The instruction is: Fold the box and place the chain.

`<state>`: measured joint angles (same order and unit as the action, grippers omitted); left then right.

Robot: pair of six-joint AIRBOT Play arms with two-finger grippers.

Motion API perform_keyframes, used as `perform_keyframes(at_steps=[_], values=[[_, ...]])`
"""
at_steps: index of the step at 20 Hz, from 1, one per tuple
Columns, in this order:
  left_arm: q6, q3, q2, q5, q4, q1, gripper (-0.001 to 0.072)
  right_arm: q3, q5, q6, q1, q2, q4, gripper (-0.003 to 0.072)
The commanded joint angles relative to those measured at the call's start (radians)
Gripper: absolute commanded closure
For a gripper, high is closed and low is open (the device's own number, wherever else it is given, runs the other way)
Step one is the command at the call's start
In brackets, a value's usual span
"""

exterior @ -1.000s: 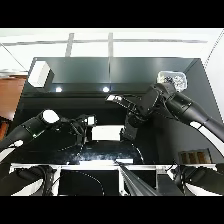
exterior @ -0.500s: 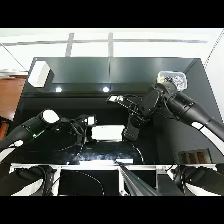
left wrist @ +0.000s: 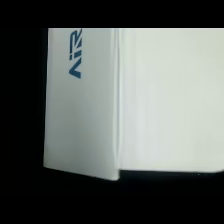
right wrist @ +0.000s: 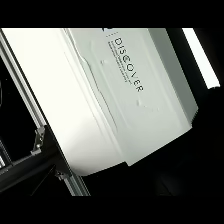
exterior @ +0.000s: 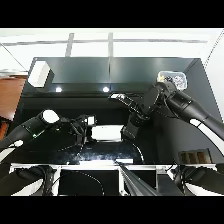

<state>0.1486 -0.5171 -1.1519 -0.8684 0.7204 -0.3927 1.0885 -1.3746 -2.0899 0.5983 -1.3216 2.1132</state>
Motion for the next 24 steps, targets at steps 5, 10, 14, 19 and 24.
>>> perform_keyframes(at_steps=[5,10,14,19,24], values=[[0.0,0.0,0.0,0.001,0.0,0.0,0.0223,0.0,0.048,0.007,-0.005,-0.026,-0.006,-0.002],[0.0,0.0,0.0,0.001,0.0,0.0,0.0224,0.0,0.081,0.026,-0.005,-0.045,-0.032,-0.0021],[0.0,0.0,0.0,0.002,0.0,0.0,0.0224,0.0,0.117,0.034,-0.005,-0.055,-0.052,-0.0021],[0.0,0.0,0.0,0.002,0.0,0.0,0.0223,0.0,0.193,0.034,-0.005,-0.055,-0.1,-0.002],[0.0,0.0,0.0,0.002,0.0,0.0,0.0224,0.0,0.216,0.032,-0.005,-0.055,-0.122,-0.0021]])
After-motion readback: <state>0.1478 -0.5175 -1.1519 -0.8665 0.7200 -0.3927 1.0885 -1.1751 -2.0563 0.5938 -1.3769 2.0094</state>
